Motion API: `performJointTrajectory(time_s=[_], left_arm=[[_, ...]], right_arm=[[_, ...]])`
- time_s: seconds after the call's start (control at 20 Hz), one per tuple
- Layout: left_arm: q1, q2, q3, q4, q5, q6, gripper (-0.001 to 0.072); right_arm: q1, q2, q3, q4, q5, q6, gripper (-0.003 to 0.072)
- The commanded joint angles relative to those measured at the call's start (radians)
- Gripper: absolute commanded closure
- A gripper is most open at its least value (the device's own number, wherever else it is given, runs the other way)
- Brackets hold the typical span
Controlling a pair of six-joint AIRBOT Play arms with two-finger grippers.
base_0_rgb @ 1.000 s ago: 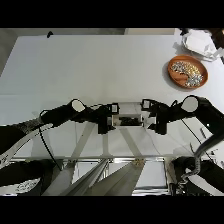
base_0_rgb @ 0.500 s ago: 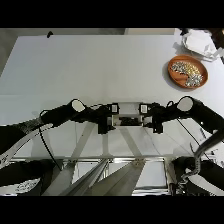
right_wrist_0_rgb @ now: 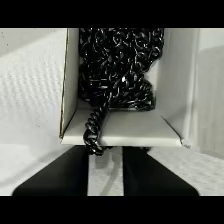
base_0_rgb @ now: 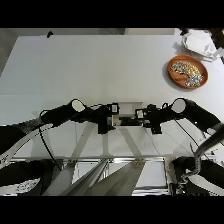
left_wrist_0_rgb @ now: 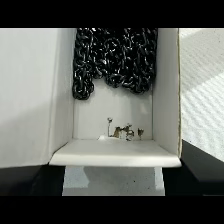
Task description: Fold the box and place the chain.
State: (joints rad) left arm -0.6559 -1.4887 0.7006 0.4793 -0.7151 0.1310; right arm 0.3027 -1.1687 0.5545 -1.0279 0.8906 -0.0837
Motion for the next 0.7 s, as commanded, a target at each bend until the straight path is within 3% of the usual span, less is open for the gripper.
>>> performJointTrajectory(time_s=[0.0, 0.1, 0.2, 0.65], left_arm=[[0.000, 0.001, 0.000, 0.000, 0.000, 0.000, 0.0364], [0.000, 0.001, 0.000, 0.000, 0.000, 0.000, 0.0364], [0.000, 0.001, 0.000, 0.000, 0.000, 0.000, 0.0364], [0.000, 0.001, 0.000, 0.000, 0.000, 0.000, 0.0364]], right_arm=[[0.003, -0.012, -0.001, -0.021, 0.002, -0.002, 0.0535], [0.003, -0.013, -0.001, -0.021, 0.002, -0.001, 0.0550], [0.003, -0.013, -0.001, -0.020, 0.005, 0.000, 0.0664], [0.003, 0.101, 0.000, -0.146, 0.024, 0.080, 0.0676]])
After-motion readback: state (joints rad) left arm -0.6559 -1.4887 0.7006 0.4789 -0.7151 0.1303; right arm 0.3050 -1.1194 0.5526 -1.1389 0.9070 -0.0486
